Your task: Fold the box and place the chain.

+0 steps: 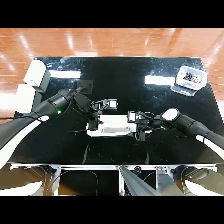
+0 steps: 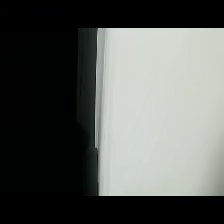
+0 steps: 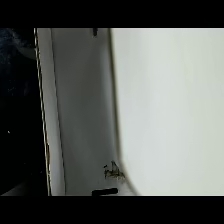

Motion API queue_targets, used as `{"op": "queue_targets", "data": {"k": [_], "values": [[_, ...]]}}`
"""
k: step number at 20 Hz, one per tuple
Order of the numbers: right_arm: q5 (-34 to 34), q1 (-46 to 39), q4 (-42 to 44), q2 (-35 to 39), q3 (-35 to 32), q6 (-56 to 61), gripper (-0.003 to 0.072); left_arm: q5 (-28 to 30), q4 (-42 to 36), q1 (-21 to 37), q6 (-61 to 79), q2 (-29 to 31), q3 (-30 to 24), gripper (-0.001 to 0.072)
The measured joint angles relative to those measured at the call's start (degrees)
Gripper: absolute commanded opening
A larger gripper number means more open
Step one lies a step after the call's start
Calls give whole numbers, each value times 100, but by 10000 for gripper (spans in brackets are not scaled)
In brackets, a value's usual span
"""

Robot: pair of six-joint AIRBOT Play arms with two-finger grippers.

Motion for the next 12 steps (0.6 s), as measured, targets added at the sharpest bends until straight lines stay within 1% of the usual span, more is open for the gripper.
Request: {"op": "queue_targets", "data": {"k": [5, 6, 7, 8, 12], "values": [[0, 0, 0, 0, 0, 0, 594, -2, 0, 0, 0, 0, 0, 21], [0, 0, 0, 0, 0, -2, 526, -2, 0, 0, 0, 0, 0, 21], [4, 0, 0, 0, 0, 0, 411, 2, 0, 0, 2, 0, 0, 21], [4, 0, 2, 0, 0, 2, 374, 4, 2, 0, 2, 0, 0, 21], [4, 0, 2, 0, 0, 2, 381, 2, 2, 0, 2, 0, 0, 21]]}}
